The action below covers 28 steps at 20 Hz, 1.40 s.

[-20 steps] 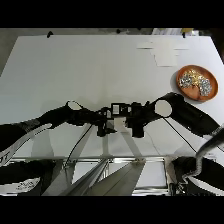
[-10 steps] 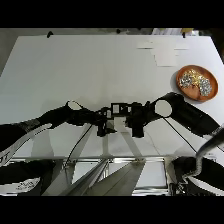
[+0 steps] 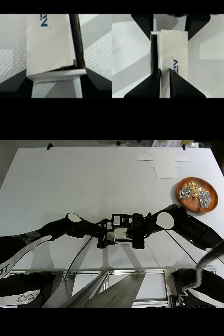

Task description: Fold the box and place the chain.

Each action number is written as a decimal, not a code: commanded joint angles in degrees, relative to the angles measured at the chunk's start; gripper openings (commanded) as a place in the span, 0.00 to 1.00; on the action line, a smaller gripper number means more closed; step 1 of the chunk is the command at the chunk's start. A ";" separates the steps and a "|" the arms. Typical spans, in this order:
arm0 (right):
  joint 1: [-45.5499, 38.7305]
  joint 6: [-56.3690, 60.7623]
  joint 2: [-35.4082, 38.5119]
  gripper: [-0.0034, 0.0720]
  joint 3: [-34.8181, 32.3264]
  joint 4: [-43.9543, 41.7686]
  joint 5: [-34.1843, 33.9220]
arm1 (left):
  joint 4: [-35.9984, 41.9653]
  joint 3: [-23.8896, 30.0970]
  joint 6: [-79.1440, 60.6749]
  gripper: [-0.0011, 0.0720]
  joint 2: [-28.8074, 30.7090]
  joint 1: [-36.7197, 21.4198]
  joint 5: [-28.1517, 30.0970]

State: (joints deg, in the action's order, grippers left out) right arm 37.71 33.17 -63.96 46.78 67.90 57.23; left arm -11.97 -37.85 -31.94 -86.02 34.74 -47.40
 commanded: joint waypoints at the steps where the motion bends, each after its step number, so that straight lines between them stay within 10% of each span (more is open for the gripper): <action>1: 0.00 -0.04 0.13 0.15 -0.11 -0.31 -0.22 | -0.07 -0.04 0.00 0.31 0.02 -0.02 0.00; 7: 0.02 -0.24 0.13 0.17 -2.51 -3.96 -0.81 | -0.07 -0.04 0.00 0.31 0.02 0.00 0.00; 10: 0.02 -2.14 0.17 0.41 -2.58 -5.70 0.74 | -0.07 -0.04 0.00 0.31 0.02 -0.02 0.00; 17: 0.00 -2.21 4.11 0.48 -2.56 -7.26 -0.87 | -0.07 -0.04 0.00 0.31 0.02 -0.02 0.02; 22: 0.00 -2.03 4.44 0.07 -2.58 -5.29 -3.10 | -0.07 -0.04 0.00 0.31 0.02 0.00 0.00; 28: 0.00 -0.15 1.27 0.07 -2.60 -4.63 -1.53 | -0.07 -0.04 0.00 0.31 0.02 0.00 0.02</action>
State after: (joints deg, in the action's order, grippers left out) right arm 37.71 31.75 -61.69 44.23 62.85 54.70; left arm -12.03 -37.82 -31.94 -86.02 34.76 -47.40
